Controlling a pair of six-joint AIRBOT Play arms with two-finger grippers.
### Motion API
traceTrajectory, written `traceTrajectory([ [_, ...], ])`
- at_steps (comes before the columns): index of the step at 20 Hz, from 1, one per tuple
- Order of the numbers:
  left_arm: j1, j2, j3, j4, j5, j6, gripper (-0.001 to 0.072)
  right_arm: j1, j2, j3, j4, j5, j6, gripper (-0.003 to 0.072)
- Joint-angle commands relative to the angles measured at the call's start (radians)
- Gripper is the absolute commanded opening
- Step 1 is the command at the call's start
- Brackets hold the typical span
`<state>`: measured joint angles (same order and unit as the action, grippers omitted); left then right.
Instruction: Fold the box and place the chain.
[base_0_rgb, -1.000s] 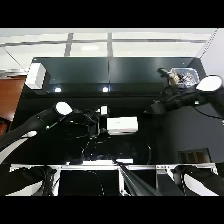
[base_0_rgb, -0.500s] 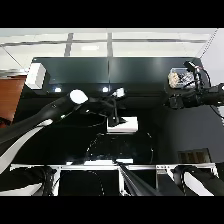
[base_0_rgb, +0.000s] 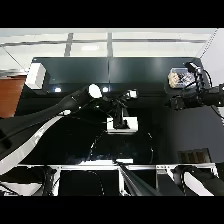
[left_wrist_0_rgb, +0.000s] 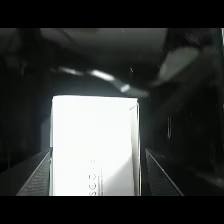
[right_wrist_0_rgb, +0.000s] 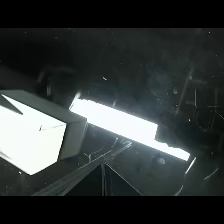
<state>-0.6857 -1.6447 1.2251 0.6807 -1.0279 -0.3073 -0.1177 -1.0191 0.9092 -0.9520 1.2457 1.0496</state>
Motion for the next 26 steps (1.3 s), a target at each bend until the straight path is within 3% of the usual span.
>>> traceTrajectory([
  [1,-0.026,-0.009,0.046,0.091,-0.084,-0.015,0.0719,0.000,0.001,-0.001,-0.010,0.000,0.001,0.0015],
  [9,-0.083,-0.009,0.082,0.268,-0.084,-0.007,0.0719,0.000,0.001,-0.001,-0.010,0.000,0.002,0.0015],
  [16,-0.100,-0.010,0.082,0.307,-0.087,-0.007,0.0719,0.000,0.001,-0.003,-0.010,0.000,0.002,0.0015],
  [21,-0.142,-0.063,0.076,0.380,0.013,-0.045,0.0717,0.000,0.001,-0.003,-0.010,-0.007,0.002,0.0015],
  [22,-0.148,-0.065,0.076,0.384,0.033,-0.071,0.0689,0.000,0.001,-0.003,-0.010,-0.008,0.002,0.0015],
  [23,-0.151,-0.058,0.079,0.385,0.047,-0.121,0.0567,0.000,0.001,-0.003,-0.010,-0.008,0.002,0.0015],
  [24,-0.150,-0.042,0.084,0.387,0.052,-0.176,0.0367,0.000,0.001,-0.003,-0.010,-0.008,0.002,0.0015],
  [25,-0.142,-0.016,0.086,0.394,0.056,-0.218,0.0285,0.000,0.001,-0.003,-0.010,-0.008,0.002,0.0015],
  [26,-0.128,0.022,0.087,0.406,0.057,-0.266,0.0264,0.000,0.001,-0.003,-0.010,-0.008,0.003,0.0015],
])
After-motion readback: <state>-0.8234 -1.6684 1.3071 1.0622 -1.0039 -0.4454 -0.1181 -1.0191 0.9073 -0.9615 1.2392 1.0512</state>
